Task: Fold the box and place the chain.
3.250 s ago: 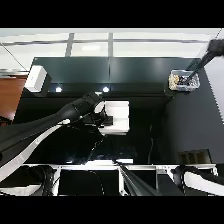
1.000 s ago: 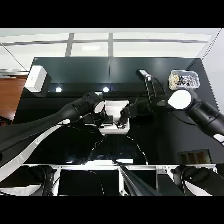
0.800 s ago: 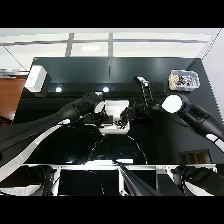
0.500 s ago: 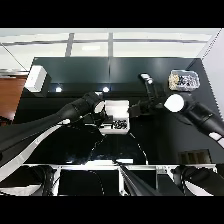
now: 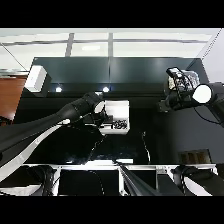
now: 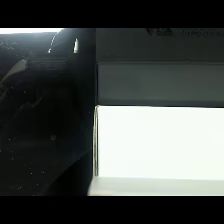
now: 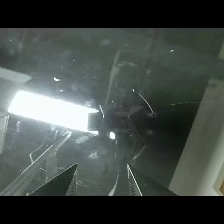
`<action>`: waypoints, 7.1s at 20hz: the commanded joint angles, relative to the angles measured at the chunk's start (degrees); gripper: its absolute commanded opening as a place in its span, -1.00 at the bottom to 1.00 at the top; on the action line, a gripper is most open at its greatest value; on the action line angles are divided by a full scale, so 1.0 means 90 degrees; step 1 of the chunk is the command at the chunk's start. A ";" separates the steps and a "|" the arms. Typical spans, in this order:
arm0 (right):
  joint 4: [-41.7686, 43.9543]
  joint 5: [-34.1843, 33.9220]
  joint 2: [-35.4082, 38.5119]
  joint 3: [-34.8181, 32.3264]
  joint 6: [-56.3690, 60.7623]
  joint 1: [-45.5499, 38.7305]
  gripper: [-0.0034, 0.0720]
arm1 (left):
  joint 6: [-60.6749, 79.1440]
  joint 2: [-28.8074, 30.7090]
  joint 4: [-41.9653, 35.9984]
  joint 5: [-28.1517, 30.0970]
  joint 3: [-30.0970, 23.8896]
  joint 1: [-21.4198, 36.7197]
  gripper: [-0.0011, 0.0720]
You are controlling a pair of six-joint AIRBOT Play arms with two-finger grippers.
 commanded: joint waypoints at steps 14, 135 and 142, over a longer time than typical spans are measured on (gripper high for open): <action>0.0505 -0.0826 0.0024 0.0007 -0.0095 -0.0109 0.07 | 0.0194 0.0010 -0.0005 0.0090 0.0245 -0.0002 -0.89; 0.3281 0.0318 -0.1967 0.0884 -0.6698 0.1494 0.91 | 1.5953 0.0833 -0.5280 0.2011 -0.2302 0.2125 0.30; 0.3283 0.0318 -0.2006 0.0886 -0.6693 0.1491 0.35 | 1.5953 0.0833 -0.5280 0.2008 -0.2302 0.2125 0.30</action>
